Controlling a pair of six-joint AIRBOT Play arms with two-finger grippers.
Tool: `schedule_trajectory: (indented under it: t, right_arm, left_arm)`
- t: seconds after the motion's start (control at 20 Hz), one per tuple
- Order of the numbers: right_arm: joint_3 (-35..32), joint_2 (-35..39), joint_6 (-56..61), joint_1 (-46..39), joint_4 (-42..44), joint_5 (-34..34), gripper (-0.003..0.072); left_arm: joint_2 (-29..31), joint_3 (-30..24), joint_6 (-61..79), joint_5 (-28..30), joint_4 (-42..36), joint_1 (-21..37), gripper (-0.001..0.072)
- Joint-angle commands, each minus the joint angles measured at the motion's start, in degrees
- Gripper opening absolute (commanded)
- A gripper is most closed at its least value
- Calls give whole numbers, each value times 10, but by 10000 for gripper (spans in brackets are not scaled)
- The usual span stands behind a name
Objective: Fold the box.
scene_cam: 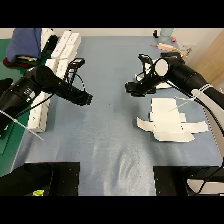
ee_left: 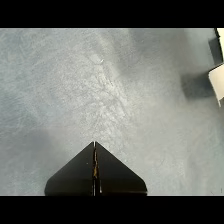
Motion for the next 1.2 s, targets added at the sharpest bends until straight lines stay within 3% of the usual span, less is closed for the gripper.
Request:
schedule_trajectory:
  t: [0.0, 0.1, 0.2, 0.35, 0.4, 0.45, 0.5, 0.6, 0.65, 0.7, 0.75, 0.9, 0.95, 1.0, 1.15]
  right_arm:
    - [0, -5, 5, 1, 28, 0, 4]
    - [5, -6, 42, -5, 26, -3, 3]
    - [41, -1, 40, -27, -23, 54, 3]
    - [85, 27, 19, -71, -253, 194, 4]
    - [83, 34, 3, -95, -352, 233, 59]
    - [72, 35, -5, -129, -424, 263, 225]
    - [56, 35, -19, -171, -439, 272, 314]
    - [9, 35, -55, -273, -367, 256, 314]
    - [-13, 33, -88, -329, -309, 245, 314]
    - [-26, 27, -132, -380, -255, 245, 314]
    - [-29, 17, -177, -435, -200, 250, 315]
    - [-29, -17, -240, -582, -79, 256, 315]
    - [-29, -33, -261, -624, -42, 268, 372]
    - [-29, -52, -283, -658, -17, 288, 415]
    - [-29, -99, -321, -711, 19, 312, 414]
  left_arm:
    - [0, 0, 0, 3, -5, 0, 17]
    - [0, 0, 0, 17, -7, 0, 17]
    - [0, 0, 0, 37, -9, -1, 17]
    - [0, 0, 0, 51, -11, -1, 17]
    - [0, 0, -1, 51, -11, 0, 17]
    - [0, 0, -11, 51, -11, 0, 17]
    - [0, 0, -29, 50, -14, 0, 18]
    - [0, 0, -39, 38, -39, 0, 22]
    - [0, 1, -39, 33, -54, 0, 230]
    - [0, 2, -43, 28, -70, 1, 514]
    - [0, 6, -49, 20, -78, 1, 562]
    - [0, 13, -70, -3, -104, 2, 562]
    - [0, 15, -76, -12, -115, 2, 562]
    - [0, 15, -76, -17, -127, 2, 562]
    - [0, 15, -76, -36, -156, 2, 562]
